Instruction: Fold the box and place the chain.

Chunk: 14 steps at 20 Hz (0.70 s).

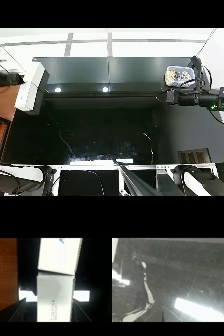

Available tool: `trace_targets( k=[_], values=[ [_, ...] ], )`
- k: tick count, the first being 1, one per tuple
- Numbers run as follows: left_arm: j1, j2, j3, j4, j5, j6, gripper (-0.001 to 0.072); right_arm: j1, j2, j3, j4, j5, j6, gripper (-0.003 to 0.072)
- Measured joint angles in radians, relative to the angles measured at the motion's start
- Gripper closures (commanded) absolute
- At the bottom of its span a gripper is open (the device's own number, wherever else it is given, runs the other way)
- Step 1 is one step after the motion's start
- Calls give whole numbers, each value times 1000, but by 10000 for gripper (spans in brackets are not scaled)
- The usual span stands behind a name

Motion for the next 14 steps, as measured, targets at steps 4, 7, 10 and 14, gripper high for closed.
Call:
trace_targets(
  k=[4,7,10,14],
  values=[
    [-32,6,241,-55,-234,-195,686,25,0,-13,-6,-60,-8,667],
    [-122,100,223,-106,-359,-290,685,56,-1,-19,-80,-132,-29,667],
    [-268,337,-34,-92,-248,-315,684,74,-1,-24,-186,-177,-39,666],
    [-418,757,-552,-22,-8,-327,684,83,-1,-26,-241,-192,-45,667]
  ],
)
